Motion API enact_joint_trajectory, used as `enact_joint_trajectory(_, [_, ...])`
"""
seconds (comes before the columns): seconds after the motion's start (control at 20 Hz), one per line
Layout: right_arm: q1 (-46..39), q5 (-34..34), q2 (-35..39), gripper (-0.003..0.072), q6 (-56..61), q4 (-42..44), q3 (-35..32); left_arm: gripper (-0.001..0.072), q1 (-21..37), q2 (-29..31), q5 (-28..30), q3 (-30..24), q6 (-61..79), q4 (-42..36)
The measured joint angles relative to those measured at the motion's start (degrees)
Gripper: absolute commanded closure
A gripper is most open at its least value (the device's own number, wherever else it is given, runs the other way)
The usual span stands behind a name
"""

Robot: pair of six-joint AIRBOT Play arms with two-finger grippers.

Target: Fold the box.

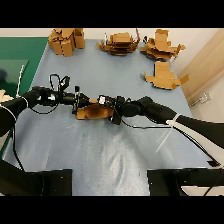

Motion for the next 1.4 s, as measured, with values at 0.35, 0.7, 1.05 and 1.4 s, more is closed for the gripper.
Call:
enact_joint_trajectory(0.35, [-4.76,-7.02,-5.95,0.0,-20.13,14.69,5.95,0.0691,0.0,0.0,0.42,0.0,-0.48,0.0])
enact_joint_trajectory(0.7, [-5.53,-12.15,-10.05,0.0069,-25.14,20.06,10.51,0.0691,0.11,0.0,0.76,0.0,-1.05,0.04])
enact_joint_trajectory(1.05, [-5.84,-14.97,-10.51,0.007,-25.83,20.7,11.04,0.0691,0.28,0.0,1.16,0.0,-1.11,0.09])
enact_joint_trajectory(1.4, [-6.51,-15.82,-10.51,0.018,-25.81,20.74,11.04,0.0689,0.28,0.0,1.77,-0.02,-1.14,0.17])
